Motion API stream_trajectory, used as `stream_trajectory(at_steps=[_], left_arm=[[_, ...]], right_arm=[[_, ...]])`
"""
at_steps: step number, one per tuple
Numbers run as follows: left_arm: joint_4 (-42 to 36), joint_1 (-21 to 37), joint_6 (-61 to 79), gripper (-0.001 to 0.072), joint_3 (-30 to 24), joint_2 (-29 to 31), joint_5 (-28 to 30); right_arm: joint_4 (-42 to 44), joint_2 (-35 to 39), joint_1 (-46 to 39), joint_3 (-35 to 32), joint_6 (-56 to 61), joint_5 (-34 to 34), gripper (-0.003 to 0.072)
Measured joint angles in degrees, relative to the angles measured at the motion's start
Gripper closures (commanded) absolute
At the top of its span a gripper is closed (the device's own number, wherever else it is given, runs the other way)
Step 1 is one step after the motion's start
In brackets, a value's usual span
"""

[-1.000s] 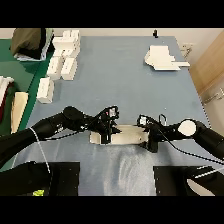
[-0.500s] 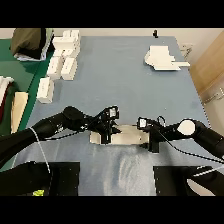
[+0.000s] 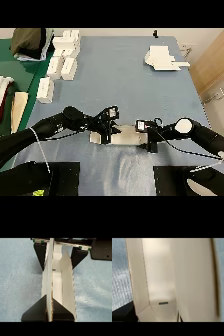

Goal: Fold the box.

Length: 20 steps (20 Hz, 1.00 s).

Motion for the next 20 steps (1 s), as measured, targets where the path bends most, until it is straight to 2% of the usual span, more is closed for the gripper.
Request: stream_trajectory(at_steps=[6,13,14,15,20], left_arm=[[0.0,0.0,0.0,0.0693,0.0,0.0,0.0],[0.0,0.0,0.0,0.0694,0.0,0.0,0.0],[0.0,0.0,0.0,0.0694,0.0,0.0,0.0],[0.0,0.0,0.0,0.0694,0.0,0.0,0.0],[0.0,0.0,0.0,0.0694,0.0,0.0,0.0]], right_arm=[[2.1,0.4,-4.2,0.0,-1.4,2.8,0.003],[4.5,-0.7,-5.5,-0.2,-5.8,3.0,0.003],[4.8,-1.0,-5.5,-0.2,-6.5,3.0,0.0043],[5.0,-1.2,-5.5,-0.2,-7.0,2.8,0.011],[5.5,-1.9,-5.6,-0.2,-8.3,2.5,0.0112]])
